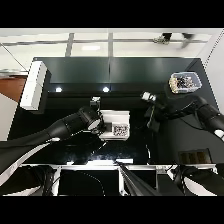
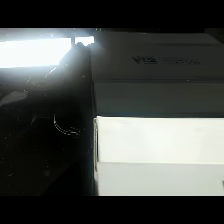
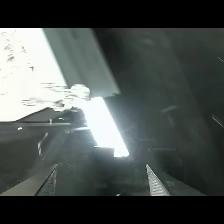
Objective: Fold the box and place the chain.
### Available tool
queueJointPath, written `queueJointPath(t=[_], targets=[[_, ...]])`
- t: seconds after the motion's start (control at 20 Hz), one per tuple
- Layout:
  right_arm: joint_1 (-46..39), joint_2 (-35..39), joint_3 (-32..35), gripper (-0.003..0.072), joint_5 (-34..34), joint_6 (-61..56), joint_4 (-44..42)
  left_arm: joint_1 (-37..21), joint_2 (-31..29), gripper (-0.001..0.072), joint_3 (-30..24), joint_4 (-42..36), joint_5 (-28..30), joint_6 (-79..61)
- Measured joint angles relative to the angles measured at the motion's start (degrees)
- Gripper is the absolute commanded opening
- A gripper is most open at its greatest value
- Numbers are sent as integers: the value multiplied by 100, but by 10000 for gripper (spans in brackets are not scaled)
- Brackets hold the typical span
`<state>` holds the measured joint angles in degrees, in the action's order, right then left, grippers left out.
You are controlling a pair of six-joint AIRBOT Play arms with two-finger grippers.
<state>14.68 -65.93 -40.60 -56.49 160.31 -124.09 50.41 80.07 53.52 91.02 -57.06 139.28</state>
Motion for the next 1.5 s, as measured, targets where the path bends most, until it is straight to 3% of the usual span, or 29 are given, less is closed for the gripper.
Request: queueJointPath(t=[0.45, 0.55, 0.65, 1.5], targets=[[903, -522, 96, 580, 979, 953, -79, 0, 0, 33, 0, 0, -2, 2], [975, -566, 101, 480, 1172, 1012, -85, 0, 0, 33, 0, 0, -2, 2], [1029, -597, 101, 479, 1266, 1040, -94, -2, 0, 33, 0, 0, -2, 0], [1174, -673, 98, 478, 1110, 1078, -81, -2, 0, 33, 0, 0, -9, 0]])
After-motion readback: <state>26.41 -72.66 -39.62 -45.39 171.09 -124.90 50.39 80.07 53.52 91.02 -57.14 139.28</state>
